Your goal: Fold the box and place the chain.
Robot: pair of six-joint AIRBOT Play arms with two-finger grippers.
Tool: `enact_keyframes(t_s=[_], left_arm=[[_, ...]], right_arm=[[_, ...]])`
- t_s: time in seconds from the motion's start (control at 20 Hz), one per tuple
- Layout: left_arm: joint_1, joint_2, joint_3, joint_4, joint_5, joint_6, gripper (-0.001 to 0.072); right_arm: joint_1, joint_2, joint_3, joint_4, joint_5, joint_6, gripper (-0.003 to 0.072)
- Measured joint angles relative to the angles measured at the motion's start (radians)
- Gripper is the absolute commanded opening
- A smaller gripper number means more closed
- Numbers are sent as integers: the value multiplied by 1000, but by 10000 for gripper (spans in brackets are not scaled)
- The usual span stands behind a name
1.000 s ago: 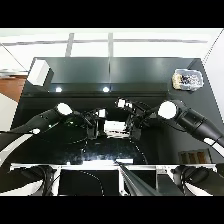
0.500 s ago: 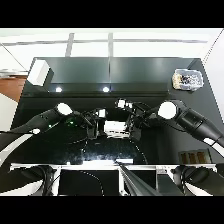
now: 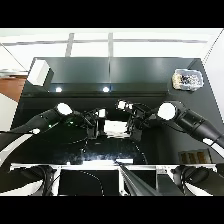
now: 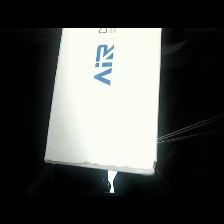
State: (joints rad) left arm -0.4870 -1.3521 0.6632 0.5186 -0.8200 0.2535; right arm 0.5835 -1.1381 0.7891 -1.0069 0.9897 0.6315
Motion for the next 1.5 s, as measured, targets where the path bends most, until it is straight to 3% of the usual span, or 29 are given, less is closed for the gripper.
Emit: enact_keyframes(t_s=[0.9, 0.95, 1.0, 1.05, 1.45, 1.5], left_arm=[[0, 0, 0, -1, -2, 1, 484], [0, 0, 0, -1, -2, 1, 484], [0, 0, 0, -1, -2, 1, 484], [0, 0, 0, 1, -3, 2, 484], [0, 0, 0, 0, -2, 2, 484], [0, 0, 0, 0, -2, 2, 485]], right_arm=[[-14, 47, 24, -26, 10, 72, 311], [-14, 47, 24, -29, 10, 72, 338], [-14, 48, 24, -33, 10, 76, 553], [-14, 47, 24, -40, 8, 76, 611], [-14, 47, 24, -42, -2, 76, 605], [-12, 47, 24, -44, -2, 76, 515]])
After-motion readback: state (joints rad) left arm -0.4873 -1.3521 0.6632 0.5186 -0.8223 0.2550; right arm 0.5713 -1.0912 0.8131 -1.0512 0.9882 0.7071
